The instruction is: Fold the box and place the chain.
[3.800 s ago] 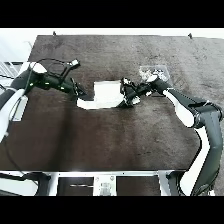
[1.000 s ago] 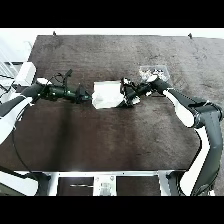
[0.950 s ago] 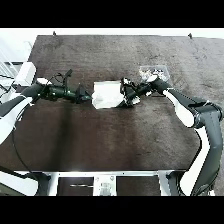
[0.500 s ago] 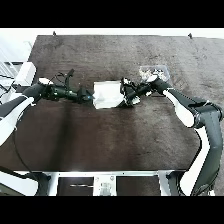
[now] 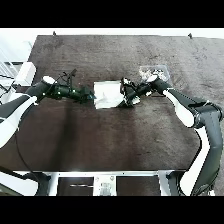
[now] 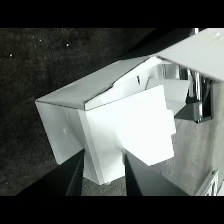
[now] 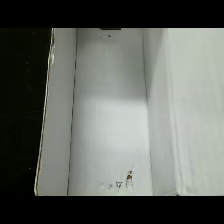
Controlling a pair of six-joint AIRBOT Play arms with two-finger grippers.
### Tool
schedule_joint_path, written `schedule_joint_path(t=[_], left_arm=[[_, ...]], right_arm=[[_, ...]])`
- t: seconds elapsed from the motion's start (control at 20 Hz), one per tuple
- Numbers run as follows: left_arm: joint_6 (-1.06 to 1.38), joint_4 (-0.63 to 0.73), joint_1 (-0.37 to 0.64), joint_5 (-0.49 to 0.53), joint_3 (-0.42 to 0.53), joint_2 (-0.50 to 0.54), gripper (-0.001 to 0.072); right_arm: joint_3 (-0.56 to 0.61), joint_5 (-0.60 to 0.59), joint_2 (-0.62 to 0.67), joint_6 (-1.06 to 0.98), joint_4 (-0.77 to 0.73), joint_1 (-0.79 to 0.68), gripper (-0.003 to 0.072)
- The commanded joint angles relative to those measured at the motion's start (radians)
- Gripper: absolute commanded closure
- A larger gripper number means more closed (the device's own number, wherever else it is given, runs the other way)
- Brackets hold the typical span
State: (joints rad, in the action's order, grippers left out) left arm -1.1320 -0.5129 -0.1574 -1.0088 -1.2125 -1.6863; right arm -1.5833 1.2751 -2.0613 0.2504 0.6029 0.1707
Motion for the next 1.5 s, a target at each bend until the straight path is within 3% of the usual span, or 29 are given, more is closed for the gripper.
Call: schedule_joint_path(t=[0.0, 0.65, 1.05, 1.45], left_arm=[[-0.078, -0.055, -0.027, 0.036, -0.031, 0.0, 0.04], [-0.523, -0.515, -0.174, 0.045, -0.175, 0.0, 0.0399], [-0.792, -0.668, -0.237, 0.021, -0.198, -0.001, 0.0399], [-0.861, -0.745, -0.26, 0.013, -0.213, -0.007, 0.0399]], right_arm=[[0.0, 0.0, 0.0, 0.0, 0.0, 0.0, 0.009], [0.0, 0.0, 0.0, 0.0, 0.0, 0.0, 0.009], [0.0, 0.0, 0.0, 0.0, 0.0, 0.0, 0.009], [0.0, 0.0, 0.0, 0.0, 0.0, 0.0, 0.009]])
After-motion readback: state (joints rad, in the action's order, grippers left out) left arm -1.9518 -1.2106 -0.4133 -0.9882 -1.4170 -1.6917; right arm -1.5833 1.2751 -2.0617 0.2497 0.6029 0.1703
